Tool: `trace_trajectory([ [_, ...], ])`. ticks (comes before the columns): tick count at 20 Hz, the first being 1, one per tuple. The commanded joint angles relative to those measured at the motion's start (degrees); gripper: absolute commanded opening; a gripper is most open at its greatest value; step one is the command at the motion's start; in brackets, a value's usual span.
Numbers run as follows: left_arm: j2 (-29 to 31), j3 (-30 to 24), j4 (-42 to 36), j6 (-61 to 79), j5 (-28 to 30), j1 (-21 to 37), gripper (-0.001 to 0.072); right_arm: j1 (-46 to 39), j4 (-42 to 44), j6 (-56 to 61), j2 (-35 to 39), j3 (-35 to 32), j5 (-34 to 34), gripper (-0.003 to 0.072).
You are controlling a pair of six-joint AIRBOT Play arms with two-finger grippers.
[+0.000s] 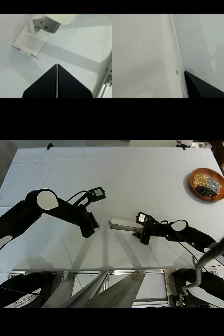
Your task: Fold the box and place the chain.
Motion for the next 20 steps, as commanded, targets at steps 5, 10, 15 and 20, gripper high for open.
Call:
trace_trajectory([
  [5, 0.09, 0.04, -6.38, -1.40, 10.71, -7.82, 0.0010, 0.04, 0.04, 0.02, 0.04, -0.04, 0.04, 0.0411],
  [10, -5.84, 0.04, -6.10, 2.86, 13.64, -10.14, 0.0008, 0.04, 0.04, 0.02, 0.04, -0.04, 0.02, 0.0411],
  [15, -11.85, 0.04, -9.01, 2.89, 19.63, -10.12, 0.0008, 0.04, 0.02, 0.02, 0.04, -0.04, 0.04, 0.0411],
  [20, -12.00, 0.04, -16.81, 5.01, 34.86, -10.12, 0.0008, 0.04, 0.02, 0.02, 0.04, -0.04, 0.04, 0.0411],
])
